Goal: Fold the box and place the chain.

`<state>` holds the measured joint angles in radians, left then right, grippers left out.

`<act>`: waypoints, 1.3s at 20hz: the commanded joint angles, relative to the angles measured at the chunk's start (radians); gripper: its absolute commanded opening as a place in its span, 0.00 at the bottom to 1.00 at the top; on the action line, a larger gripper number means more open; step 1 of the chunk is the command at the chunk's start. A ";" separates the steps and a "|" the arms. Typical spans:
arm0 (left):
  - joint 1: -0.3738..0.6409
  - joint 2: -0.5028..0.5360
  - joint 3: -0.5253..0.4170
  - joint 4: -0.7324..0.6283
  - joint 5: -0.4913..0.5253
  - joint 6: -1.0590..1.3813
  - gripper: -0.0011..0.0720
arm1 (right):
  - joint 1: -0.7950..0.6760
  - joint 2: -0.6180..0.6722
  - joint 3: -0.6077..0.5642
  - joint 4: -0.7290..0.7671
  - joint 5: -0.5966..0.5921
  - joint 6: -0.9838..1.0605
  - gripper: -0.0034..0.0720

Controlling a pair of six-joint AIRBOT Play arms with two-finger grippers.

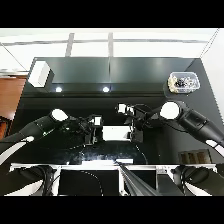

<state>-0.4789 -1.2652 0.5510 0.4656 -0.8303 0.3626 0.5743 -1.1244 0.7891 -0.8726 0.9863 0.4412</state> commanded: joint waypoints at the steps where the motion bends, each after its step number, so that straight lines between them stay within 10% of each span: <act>1: 0.000 -0.001 0.000 0.001 0.000 0.000 0.65 | 0.006 -0.018 0.001 0.008 0.002 -0.010 0.63; 26: 0.000 -0.001 0.000 0.001 0.000 0.000 0.65 | 0.005 -0.018 0.002 -0.003 -0.014 0.013 0.59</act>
<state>-0.4789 -1.2652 0.5510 0.4660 -0.8303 0.3626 0.5789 -1.1419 0.7895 -0.8715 0.9813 0.4446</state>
